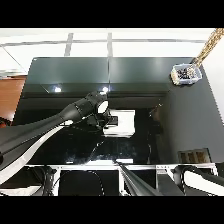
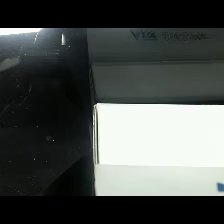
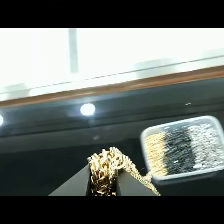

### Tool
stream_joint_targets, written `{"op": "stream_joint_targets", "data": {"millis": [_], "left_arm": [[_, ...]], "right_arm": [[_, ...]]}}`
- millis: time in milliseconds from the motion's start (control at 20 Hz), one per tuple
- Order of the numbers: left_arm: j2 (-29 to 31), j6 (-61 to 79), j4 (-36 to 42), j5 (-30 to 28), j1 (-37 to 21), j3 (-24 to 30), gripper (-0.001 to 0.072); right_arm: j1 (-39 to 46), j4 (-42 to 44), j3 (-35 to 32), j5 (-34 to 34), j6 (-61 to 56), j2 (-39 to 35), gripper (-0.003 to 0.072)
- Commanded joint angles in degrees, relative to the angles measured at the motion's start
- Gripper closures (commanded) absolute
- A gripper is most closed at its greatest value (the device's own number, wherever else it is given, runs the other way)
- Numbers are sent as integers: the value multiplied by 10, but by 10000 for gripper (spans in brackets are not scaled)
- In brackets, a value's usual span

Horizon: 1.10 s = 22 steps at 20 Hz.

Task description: Fold the box and place the chain.

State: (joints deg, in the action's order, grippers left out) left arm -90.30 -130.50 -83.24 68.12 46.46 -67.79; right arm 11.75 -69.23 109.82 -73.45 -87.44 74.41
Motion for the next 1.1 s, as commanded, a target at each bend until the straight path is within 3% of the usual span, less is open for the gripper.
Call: {"op": "stream_joint_targets", "data": {"millis": [0, 400, 700, 850, 1050], "left_arm": [[0, 0, 0, -1, -1, 0, 686], [0, 0, 0, 0, -1, 0, 686], [0, 0, 0, 0, -1, 0, 686], [0, 0, 0, -1, -1, 0, 686], [0, 0, 0, -3, -1, 0, 686]], "right_arm": [[-23, 26, -1, -31, 3, -49, 674], [-129, 2, -145, -92, 12, -190, 675], [-206, 7, -247, -202, 29, -218, 674], [-241, 49, -300, -195, 41, -218, 674], [-263, 139, -359, -127, 54, -217, 674]]}}
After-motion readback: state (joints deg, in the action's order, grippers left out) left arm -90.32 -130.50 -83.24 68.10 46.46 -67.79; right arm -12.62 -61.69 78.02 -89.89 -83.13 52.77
